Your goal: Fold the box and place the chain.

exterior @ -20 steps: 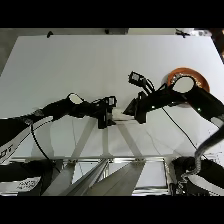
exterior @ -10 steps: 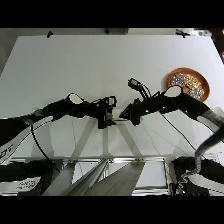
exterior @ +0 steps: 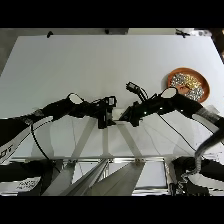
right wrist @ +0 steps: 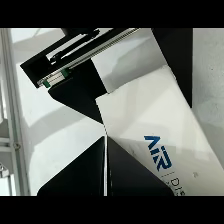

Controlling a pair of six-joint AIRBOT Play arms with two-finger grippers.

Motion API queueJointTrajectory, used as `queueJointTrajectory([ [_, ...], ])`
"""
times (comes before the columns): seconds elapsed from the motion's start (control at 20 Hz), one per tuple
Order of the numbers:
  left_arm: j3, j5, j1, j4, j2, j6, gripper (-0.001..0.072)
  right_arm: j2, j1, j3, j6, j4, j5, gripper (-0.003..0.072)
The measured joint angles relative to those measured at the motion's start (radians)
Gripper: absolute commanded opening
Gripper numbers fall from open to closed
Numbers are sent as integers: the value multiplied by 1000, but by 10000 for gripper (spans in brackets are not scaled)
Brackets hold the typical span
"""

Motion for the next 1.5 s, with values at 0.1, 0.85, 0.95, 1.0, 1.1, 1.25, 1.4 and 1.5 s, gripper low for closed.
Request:
queueJointTrajectory([
  [0.1, 0, 0, 0, 0, 0, -2, 366, -3, 0, -6, -1, -28, -4, 5],
  [0.85, 0, -5, 0, 1, 0, 1, 366, 117, -93, -13, -8, -42, 90, 4],
  [0.95, 0, -5, 0, 0, 0, 1, 366, 124, -141, -13, -4, -49, 118, 4],
  [1.0, 0, -4, 0, 0, 0, 1, 366, 124, -160, -13, -3, -50, 128, 4],
  [1.1, 0, -3, 0, 0, 0, 0, 366, 107, -191, -14, -3, -55, 142, 4],
  [1.25, 0, -2, 0, 0, 0, 0, 366, 60, -211, -14, -6, -55, 152, 4],
  [1.4, 0, -2, 0, 0, 0, 0, 366, 4, -219, -14, -11, -55, 155, 4],
  [1.5, 0, -1, 0, 0, 0, 1, 366, -22, -222, -13, -21, -49, 162, 4],
])
